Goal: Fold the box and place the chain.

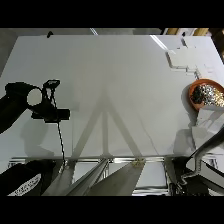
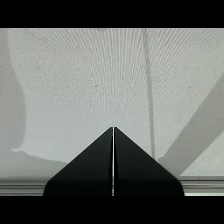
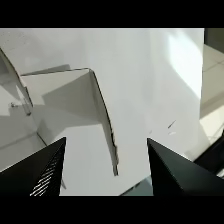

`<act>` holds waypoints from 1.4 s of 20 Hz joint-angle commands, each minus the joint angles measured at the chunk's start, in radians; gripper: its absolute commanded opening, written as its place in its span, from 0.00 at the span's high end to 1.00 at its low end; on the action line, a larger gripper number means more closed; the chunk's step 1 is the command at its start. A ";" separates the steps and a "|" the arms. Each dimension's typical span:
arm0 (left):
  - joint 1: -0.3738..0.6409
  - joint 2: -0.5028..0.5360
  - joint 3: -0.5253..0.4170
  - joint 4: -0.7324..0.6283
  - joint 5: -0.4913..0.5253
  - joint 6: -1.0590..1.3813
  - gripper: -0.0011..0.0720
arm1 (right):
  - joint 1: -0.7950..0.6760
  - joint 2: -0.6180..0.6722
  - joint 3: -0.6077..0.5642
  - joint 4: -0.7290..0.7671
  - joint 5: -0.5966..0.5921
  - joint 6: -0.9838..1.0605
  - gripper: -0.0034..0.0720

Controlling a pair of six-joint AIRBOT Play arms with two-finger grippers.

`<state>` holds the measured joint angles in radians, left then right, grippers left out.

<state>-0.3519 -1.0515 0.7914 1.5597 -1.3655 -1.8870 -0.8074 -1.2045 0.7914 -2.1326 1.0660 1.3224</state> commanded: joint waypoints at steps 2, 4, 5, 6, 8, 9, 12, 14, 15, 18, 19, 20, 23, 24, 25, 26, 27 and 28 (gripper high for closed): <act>0.001 0.001 0.000 0.000 0.000 0.000 0.97 | -0.023 -0.074 0.001 -0.014 -0.101 0.032 0.39; 0.001 0.001 0.000 0.000 0.000 0.000 0.97 | -0.023 -0.103 0.001 -0.014 -0.097 0.036 0.59; 0.001 0.001 0.000 0.000 0.000 0.000 0.97 | -0.023 -0.110 0.001 -0.014 -0.079 0.043 0.70; 0.001 0.001 0.000 0.000 0.000 0.000 0.97 | -0.023 -0.114 0.001 -0.008 -0.037 0.043 0.88; 0.001 0.001 0.000 0.000 0.000 0.000 0.97 | -0.023 -0.111 0.001 0.020 0.078 0.108 0.93; 0.001 0.001 0.000 0.000 0.000 0.000 0.97 | -0.017 -0.099 0.001 0.067 0.128 0.117 0.93; 0.001 0.001 0.000 0.000 0.000 0.000 0.97 | 0.054 0.008 0.000 0.285 0.210 0.055 0.93; 0.001 0.001 0.000 0.000 0.000 0.000 0.97 | 0.133 0.114 -0.010 0.452 0.212 0.014 0.93; 0.001 0.001 0.000 0.001 0.000 0.005 0.97 | 0.182 0.178 -0.026 0.527 0.212 -0.012 0.93; 0.002 0.001 0.000 0.028 0.000 0.095 0.97 | 0.346 0.363 -0.100 0.638 0.208 -0.023 0.93; 0.002 0.001 0.000 0.026 0.000 0.095 0.97 | 0.406 0.419 -0.134 0.668 0.203 -0.022 0.93; 0.002 0.000 0.000 0.027 0.005 0.095 0.97 | 0.461 0.463 -0.161 0.700 0.203 -0.023 0.93; 0.002 0.001 0.000 0.026 0.008 0.095 0.97 | 0.631 0.563 -0.229 0.791 0.202 -0.022 0.93; 0.001 0.000 0.000 0.026 0.012 0.096 0.97 | 0.683 0.581 -0.243 0.808 0.203 -0.021 0.93; 0.001 0.000 -0.002 0.026 0.058 0.099 0.97 | 0.740 0.593 -0.254 0.813 0.201 -0.017 0.93; 0.002 0.000 -0.002 0.026 0.097 0.096 0.97 | 0.790 0.598 -0.262 0.812 0.197 -0.010 0.93; 0.000 0.000 -0.002 0.025 0.128 0.095 0.97 | 0.840 0.599 -0.271 0.813 0.186 -0.002 0.93; 0.001 0.000 -0.002 0.014 0.159 0.087 0.97 | 0.882 0.599 -0.281 0.812 0.163 0.024 0.93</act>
